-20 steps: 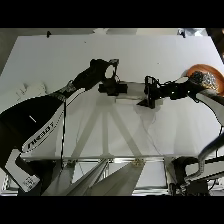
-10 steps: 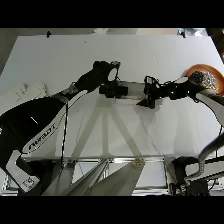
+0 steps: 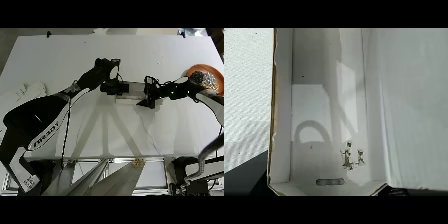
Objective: Fold the box and place the chain.
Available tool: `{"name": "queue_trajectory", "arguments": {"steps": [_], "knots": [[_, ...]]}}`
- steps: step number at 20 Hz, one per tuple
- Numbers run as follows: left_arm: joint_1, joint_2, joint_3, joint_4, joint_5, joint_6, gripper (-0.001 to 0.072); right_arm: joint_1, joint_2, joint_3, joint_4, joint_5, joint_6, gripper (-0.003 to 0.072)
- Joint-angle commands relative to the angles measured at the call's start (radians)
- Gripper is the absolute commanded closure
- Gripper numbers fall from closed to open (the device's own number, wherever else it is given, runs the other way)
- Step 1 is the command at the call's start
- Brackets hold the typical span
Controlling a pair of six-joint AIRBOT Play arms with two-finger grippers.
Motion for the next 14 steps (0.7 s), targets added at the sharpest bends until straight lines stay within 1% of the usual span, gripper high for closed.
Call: {"name": "queue_trajectory", "arguments": {"steps": [1,2,3,4,5,6,14], "knots": [[-0.005,-0.043,0.067,0.005,-0.070,0.032,0.0446,0.000,0.000,0.000,0.000,0.000,0.000,0.0189],[-0.008,-0.053,0.072,0.005,-0.092,0.043,0.0455,0.000,0.000,0.000,0.000,0.000,0.000,0.0189],[-0.010,-0.059,0.074,0.013,-0.104,0.043,0.0525,0.000,0.000,0.000,0.000,0.000,0.000,0.0189],[-0.013,-0.061,0.074,0.022,-0.106,0.043,0.0567,0.000,0.000,0.000,0.000,0.000,0.000,0.0189],[-0.015,-0.061,0.074,0.023,-0.104,0.042,0.0589,0.000,0.000,0.000,0.000,0.000,0.000,0.0189],[-0.017,-0.061,0.074,0.023,-0.099,0.043,0.0686,0.000,0.000,0.000,0.000,0.000,0.000,0.0189],[-0.025,-0.061,0.074,0.018,-0.100,0.042,0.0691,0.000,0.000,0.000,0.000,0.000,0.000,0.0189]]}}
